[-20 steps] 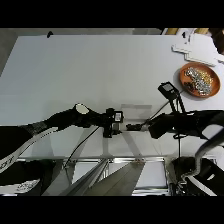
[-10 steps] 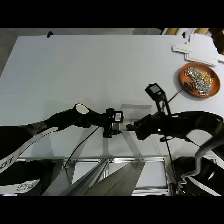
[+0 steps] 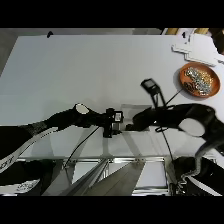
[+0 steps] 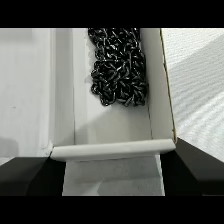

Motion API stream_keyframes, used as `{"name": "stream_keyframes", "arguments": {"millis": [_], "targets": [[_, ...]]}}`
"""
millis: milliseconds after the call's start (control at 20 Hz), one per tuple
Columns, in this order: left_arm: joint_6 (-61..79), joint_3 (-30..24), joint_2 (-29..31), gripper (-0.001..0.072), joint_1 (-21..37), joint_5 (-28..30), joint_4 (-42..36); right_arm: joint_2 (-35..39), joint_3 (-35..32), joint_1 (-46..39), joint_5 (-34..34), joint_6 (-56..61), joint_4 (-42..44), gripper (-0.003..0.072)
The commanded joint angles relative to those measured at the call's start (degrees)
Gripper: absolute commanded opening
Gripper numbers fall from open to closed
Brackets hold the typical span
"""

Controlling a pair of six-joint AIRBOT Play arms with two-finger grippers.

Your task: Fold the box and place the chain.

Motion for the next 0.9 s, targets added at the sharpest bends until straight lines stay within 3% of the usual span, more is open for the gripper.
{"name": "stream_keyframes", "arguments": {"millis": [0,350,750,850], "targets": [[0.02,0.00,-0.02,0.0274,-0.02,0.00,0.02,1.25,5.70,-9.66,4.31,-3.48,-3.34,0.0238],[0.02,0.00,-0.02,0.0274,-0.02,0.00,0.02,-4.42,5.99,-28.83,6.75,-8.02,-8.61,0.0238],[0.02,0.00,-0.02,0.0274,-0.02,0.00,0.02,-20.79,3.63,-29.46,5.64,-11.63,-8.41,0.0252],[0.02,0.00,-0.02,0.0274,-0.02,0.00,0.02,-23.69,2.60,-29.46,5.20,-11.65,-8.13,0.0341]]}}
